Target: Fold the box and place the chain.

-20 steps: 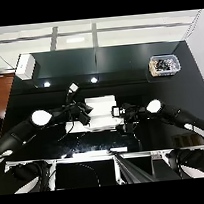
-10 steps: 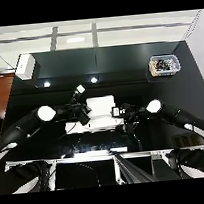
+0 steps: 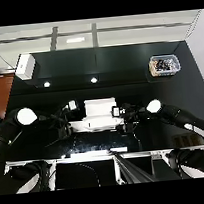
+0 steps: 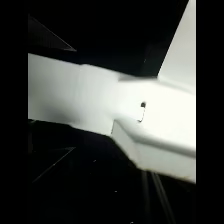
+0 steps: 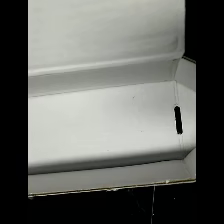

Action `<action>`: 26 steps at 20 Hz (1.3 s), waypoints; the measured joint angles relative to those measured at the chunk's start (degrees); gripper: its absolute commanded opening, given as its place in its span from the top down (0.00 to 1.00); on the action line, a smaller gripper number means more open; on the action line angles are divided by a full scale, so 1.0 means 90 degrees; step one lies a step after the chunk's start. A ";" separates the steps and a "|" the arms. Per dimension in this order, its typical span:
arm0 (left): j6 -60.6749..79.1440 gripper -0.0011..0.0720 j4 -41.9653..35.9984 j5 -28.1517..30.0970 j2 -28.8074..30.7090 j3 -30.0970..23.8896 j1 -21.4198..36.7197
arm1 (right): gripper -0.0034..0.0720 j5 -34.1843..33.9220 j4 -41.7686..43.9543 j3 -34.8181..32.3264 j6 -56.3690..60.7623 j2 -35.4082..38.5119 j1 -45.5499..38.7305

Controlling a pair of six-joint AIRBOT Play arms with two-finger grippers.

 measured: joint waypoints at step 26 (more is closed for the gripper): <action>0.0648 0.77 -0.1938 0.1868 -0.0959 -0.0301 -0.1365 | 0.31 0.0012 -0.0010 0.0000 -0.0010 0.0000 0.0000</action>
